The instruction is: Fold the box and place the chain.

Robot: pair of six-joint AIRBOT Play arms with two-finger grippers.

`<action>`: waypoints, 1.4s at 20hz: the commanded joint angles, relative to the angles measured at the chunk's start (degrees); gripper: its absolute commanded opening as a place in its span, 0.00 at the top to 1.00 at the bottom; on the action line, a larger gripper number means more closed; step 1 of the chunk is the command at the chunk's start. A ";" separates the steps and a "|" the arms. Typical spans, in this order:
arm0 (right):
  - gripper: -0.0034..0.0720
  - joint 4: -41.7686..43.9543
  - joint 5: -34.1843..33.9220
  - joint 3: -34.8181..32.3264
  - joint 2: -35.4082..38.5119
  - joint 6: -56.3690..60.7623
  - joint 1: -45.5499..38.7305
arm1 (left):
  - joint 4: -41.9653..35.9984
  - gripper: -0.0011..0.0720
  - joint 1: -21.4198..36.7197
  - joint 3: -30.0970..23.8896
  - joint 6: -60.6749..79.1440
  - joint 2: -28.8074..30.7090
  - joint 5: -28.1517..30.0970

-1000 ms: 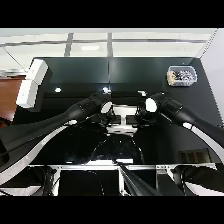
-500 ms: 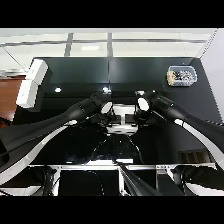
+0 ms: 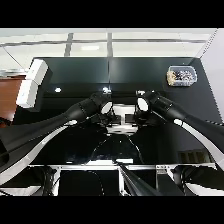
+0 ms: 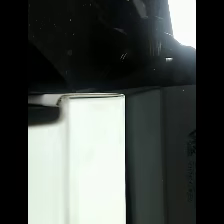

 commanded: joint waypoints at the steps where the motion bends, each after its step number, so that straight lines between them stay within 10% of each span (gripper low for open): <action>1: 0.72 0.70 -0.70 0.07 -0.04 0.13 0.02 | -0.15 0.95 0.04 0.04 0.00 0.02 0.13; 4: 0.49 0.79 -0.70 0.07 -0.04 0.13 0.02 | -0.17 0.95 0.04 0.04 0.00 0.02 0.15; 8: 0.49 0.76 -1.01 0.07 -0.04 0.11 0.02 | -0.15 0.95 0.04 0.04 0.00 0.02 0.15; 12: 0.93 0.76 -0.76 0.00 -0.11 -0.13 0.02 | -0.15 0.95 0.04 0.04 0.00 0.02 0.15; 17: 0.92 0.74 -1.11 0.02 -0.13 -0.13 0.00 | -0.15 0.95 0.04 0.04 -0.02 0.02 0.13; 20: 0.44 0.74 -0.20 0.55 0.35 -0.57 -0.15 | -0.17 0.95 0.04 0.04 0.00 0.02 0.11; 28: 0.45 -13.86 7.04 8.81 12.87 -9.70 -1.53 | -0.17 0.95 0.02 0.02 -0.02 0.00 0.24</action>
